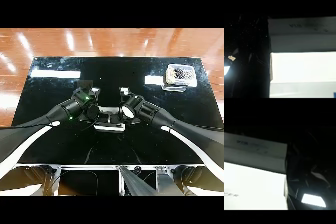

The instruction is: Fold the box and place the chain.

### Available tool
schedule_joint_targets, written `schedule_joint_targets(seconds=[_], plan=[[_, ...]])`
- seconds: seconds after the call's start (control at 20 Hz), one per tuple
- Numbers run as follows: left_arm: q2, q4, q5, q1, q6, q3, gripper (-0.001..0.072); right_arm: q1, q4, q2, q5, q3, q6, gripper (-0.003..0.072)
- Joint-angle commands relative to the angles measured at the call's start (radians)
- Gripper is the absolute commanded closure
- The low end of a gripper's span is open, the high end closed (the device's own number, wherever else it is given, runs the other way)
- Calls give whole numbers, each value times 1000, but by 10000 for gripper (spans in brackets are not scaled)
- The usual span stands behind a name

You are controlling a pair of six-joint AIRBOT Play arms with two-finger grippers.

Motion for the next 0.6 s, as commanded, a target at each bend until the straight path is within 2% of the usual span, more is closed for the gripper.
schedule_joint_targets(seconds=[0.0,0.2,0.25,0.3,0.55], plan=[[0,0,2,-1,0,-1,686,0,3,1,23,2,82,309],[0,0,-2,-1,0,-1,686,0,1,0,23,2,148,311],[0,0,-5,-1,0,-1,686,0,1,0,17,2,153,373],[0,0,-7,-1,0,-1,686,0,0,0,3,2,156,384],[0,0,-7,-1,0,-1,686,-1,-15,-17,-24,2,198,385]])
